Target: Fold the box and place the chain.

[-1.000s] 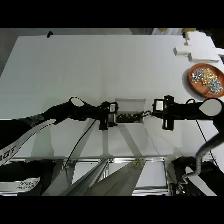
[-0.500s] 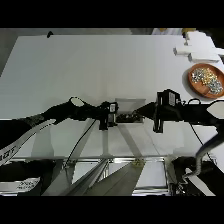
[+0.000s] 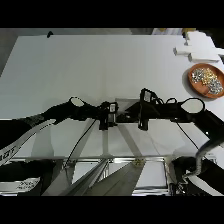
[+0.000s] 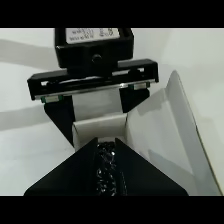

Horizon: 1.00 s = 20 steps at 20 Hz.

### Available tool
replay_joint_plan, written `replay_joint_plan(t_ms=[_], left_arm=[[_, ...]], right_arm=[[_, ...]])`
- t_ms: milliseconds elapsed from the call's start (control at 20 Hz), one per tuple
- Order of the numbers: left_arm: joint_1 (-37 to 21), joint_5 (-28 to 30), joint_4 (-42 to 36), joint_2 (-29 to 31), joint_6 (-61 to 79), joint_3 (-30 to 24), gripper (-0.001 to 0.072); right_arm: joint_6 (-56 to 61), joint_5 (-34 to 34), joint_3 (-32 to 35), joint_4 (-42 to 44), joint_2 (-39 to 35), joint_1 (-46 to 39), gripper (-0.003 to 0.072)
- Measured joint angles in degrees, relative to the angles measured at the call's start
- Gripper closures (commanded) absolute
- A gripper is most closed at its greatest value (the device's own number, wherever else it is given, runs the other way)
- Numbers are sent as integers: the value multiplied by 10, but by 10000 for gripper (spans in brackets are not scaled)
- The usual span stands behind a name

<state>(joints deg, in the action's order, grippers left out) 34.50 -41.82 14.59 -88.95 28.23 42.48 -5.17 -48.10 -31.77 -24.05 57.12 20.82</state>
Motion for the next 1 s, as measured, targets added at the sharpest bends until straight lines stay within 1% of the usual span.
replay_joint_plan(t_ms=[150,200,250,350,550,700,800,850,950,1000], left_arm=[[0,0,0,0,0,0,638],[0,0,0,0,0,0,638],[0,0,0,0,0,0,638],[0,0,0,0,0,0,638],[0,0,0,0,0,0,638],[0,0,0,0,0,0,638],[0,0,0,0,0,0,638],[0,0,0,0,0,0,638],[0,0,0,0,0,0,638],[0,0,0,0,0,0,638]], right_arm=[[0,7,0,1,11,-8,490],[0,2,-1,1,7,-22,511],[0,-7,-1,0,2,-41,530],[0,-47,-1,-15,-12,-98,532],[-9,-112,-1,-90,-23,-221,531],[-14,-123,-1,-174,-11,-263,522],[-30,-122,-1,-215,10,-268,401],[-45,-122,-1,-228,21,-265,359],[-80,-115,-1,-243,45,-250,343],[-100,-108,-1,-246,56,-240,323]])
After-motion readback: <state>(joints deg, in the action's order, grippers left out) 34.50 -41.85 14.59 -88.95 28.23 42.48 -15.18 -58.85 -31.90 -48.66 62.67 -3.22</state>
